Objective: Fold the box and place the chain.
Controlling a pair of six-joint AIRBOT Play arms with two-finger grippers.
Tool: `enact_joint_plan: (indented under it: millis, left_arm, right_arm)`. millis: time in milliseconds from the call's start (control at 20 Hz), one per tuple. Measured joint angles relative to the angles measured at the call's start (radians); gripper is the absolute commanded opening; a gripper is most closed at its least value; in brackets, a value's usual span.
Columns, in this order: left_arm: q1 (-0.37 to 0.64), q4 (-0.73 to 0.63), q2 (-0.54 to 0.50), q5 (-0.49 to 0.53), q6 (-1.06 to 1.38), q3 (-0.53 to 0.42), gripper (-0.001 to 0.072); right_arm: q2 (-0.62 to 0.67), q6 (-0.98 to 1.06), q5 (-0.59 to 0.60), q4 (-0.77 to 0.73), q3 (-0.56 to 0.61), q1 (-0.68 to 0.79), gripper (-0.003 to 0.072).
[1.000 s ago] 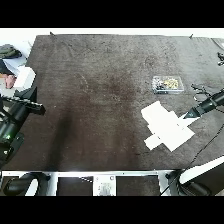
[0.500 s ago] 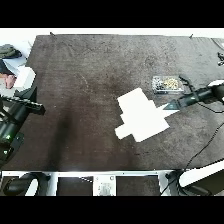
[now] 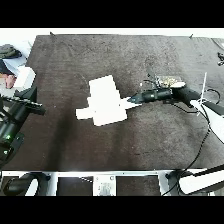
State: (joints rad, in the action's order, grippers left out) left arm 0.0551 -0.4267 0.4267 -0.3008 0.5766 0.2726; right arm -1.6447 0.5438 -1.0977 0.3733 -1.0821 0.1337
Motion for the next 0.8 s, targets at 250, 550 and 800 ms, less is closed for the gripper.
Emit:
enact_joint_plan:
  millis: [250, 550, 800]
  left_arm:
    - [0.0, 0.0, 0.0, -0.053, 0.0, 0.0, 0.0016]
    - [0.0, 0.006, 0.002, -0.169, 0.039, 0.0, 0.0586]
    - [0.0, 0.027, 0.131, -0.255, 0.038, 0.054, 0.0587]
  right_arm:
    - [0.112, 0.118, 0.228, 0.033, 0.08, -0.09, -0.002]
    - [0.218, 0.161, 0.409, 0.044, 0.208, -0.115, -0.002]
    - [0.188, 0.115, 0.482, -0.008, 0.227, -0.149, -0.002]
